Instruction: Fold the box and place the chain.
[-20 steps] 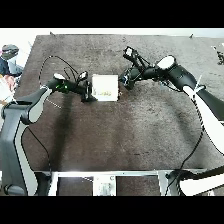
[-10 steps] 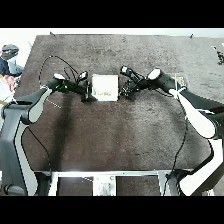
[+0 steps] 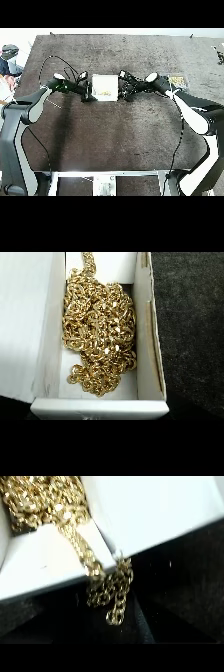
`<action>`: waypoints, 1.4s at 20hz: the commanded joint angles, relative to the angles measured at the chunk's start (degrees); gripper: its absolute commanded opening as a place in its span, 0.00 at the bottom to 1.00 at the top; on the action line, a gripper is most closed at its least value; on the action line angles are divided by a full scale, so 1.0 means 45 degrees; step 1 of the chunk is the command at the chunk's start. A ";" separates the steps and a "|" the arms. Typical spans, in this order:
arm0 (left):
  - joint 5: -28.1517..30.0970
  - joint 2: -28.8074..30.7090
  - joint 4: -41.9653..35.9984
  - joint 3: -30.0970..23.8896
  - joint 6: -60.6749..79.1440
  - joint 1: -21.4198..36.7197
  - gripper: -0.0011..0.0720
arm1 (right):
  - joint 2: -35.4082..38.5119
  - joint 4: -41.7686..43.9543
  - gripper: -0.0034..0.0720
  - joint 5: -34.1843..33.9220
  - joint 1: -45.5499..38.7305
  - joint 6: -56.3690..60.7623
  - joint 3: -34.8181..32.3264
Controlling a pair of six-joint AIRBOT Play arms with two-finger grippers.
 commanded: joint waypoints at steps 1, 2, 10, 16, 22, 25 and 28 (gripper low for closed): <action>0.0005 0.0010 0.0000 -0.0005 0.0005 -0.0005 0.73 | -0.0185 0.0563 0.59 -0.0185 0.0049 -0.0801 0.0029; 0.0005 0.0010 0.0000 -0.0005 0.0005 -0.0005 0.72 | -0.0243 0.0670 0.59 -0.0199 0.0058 -0.0923 0.0034; 0.0005 0.0010 0.0000 -0.0005 0.0005 -0.0005 0.73 | -0.0287 0.0554 0.10 -0.0189 -0.0039 -0.0631 0.0073; 0.0005 0.0010 0.0000 -0.0005 0.0005 -0.0005 0.73 | 0.0865 0.0563 0.06 -0.0097 -0.0379 -0.0228 0.0073; 0.0005 0.0010 0.0000 -0.0005 0.0005 -0.0005 0.73 | 0.2390 0.1039 0.06 0.0962 -0.0335 0.0345 0.0073; 0.0005 0.0010 0.0000 -0.0005 0.0005 -0.0005 0.73 | 0.3118 0.2307 0.06 0.1486 -0.0146 0.0340 0.0083; 0.0005 0.0010 0.0000 -0.0005 0.0005 -0.0005 0.73 | 0.3415 0.2696 0.05 0.0976 0.0486 0.0335 0.0083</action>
